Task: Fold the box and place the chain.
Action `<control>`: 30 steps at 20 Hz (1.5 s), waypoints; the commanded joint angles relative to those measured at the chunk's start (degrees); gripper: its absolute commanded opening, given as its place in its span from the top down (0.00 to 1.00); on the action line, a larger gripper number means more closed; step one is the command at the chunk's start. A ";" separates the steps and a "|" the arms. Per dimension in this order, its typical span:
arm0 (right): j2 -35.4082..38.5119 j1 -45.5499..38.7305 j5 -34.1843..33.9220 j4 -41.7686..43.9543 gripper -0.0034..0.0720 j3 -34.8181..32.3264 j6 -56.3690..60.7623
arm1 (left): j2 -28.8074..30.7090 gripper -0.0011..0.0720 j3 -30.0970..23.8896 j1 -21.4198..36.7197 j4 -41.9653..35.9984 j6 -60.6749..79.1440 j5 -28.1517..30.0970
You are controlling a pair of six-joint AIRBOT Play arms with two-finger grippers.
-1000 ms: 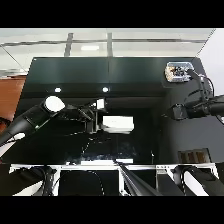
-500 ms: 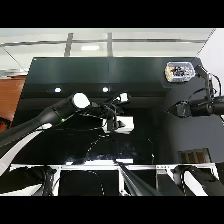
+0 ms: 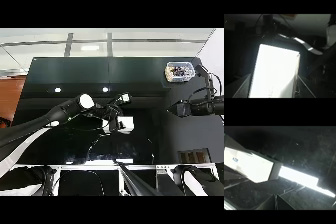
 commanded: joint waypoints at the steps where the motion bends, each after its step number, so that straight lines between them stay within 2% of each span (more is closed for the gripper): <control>1: 0.04 -0.02 -0.07 0.00 0.94 0.04 -0.37 | -0.24 0.03 0.07 -0.04 0.02 -0.20 -2.32; 4: 0.04 -0.02 -0.07 0.00 0.94 0.04 -0.57 | -0.26 0.03 0.07 -0.04 0.44 0.26 -4.17; 11: 0.04 -0.02 -0.09 0.00 0.94 0.04 -0.57 | -0.28 0.03 0.07 -0.33 6.49 6.36 -4.02; 13: 0.04 -0.02 -0.31 0.00 0.94 0.04 -0.55 | -0.28 0.03 0.07 -1.25 11.80 6.05 -2.21; 16: 0.04 -0.02 -0.98 0.00 0.94 0.04 -0.55 | -0.26 0.04 0.11 -4.20 18.88 5.25 4.48; 17: 0.04 -0.02 -1.14 0.00 0.94 0.04 -0.55 | -0.20 0.27 0.66 -4.81 21.73 1.62 5.27; 18: 0.04 -0.02 -1.36 0.00 0.94 0.04 -0.55 | -0.20 0.54 1.73 -4.76 24.83 -4.07 4.74; 19: 0.04 -0.02 -1.66 0.00 0.94 0.04 -0.55 | -0.11 0.62 3.39 -4.20 29.11 -10.99 2.91; 20: 0.04 -0.02 -2.21 0.00 0.94 0.04 -0.55 | 0.09 0.62 5.18 -2.99 33.42 -16.81 0.79; 23: 0.04 -0.02 -3.78 0.00 0.94 0.04 -0.55 | 1.05 0.62 11.10 5.62 45.46 -29.99 -4.28; 25: 0.04 -0.02 -4.98 0.02 0.94 0.04 -0.52 | 1.03 0.62 14.78 15.06 49.11 -34.32 -5.73; 30: 0.02 0.00 -8.09 0.50 0.94 0.04 -0.52 | -1.77 0.59 21.84 41.99 47.50 -51.01 3.43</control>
